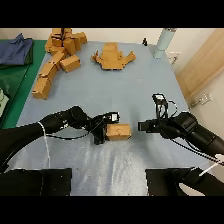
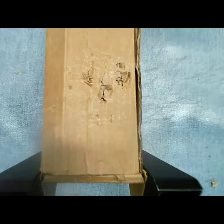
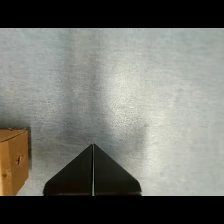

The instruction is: Fold the box.

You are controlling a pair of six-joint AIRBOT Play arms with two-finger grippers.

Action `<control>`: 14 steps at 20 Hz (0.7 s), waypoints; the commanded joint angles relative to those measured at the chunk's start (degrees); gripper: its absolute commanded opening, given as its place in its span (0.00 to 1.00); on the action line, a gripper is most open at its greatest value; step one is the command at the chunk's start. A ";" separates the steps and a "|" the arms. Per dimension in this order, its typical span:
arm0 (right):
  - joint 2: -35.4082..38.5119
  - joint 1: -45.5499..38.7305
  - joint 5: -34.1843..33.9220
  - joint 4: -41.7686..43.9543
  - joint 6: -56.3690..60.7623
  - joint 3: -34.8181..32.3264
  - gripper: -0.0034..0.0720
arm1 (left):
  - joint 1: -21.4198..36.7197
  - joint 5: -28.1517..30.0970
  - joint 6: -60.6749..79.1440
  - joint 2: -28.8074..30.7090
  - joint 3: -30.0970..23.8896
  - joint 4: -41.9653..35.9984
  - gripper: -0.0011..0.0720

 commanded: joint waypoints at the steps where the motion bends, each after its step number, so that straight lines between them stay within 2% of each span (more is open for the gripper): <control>1: -0.24 -0.02 1.27 0.22 0.33 0.04 0.05 | 0.09 0.28 0.15 0.90 0.07 -0.07 0.59; 3: -0.24 -0.02 1.25 0.17 0.31 0.04 0.05 | 0.31 2.75 -0.79 1.64 0.07 0.79 0.59; 5: -0.24 -0.02 1.25 0.20 0.33 0.04 0.05 | 2.47 7.61 -7.06 2.95 0.07 2.86 0.59; 9: -0.24 -0.02 1.25 0.22 0.33 0.04 0.05 | 15.13 14.73 -19.65 4.39 0.11 5.64 0.59; 12: -0.24 -0.02 1.29 0.20 0.31 0.04 0.05 | 27.71 14.08 -24.52 4.42 0.46 7.58 0.59; 14: -0.24 -0.02 1.29 0.20 0.31 0.04 0.05 | 35.32 7.26 -24.85 5.40 0.46 8.68 0.59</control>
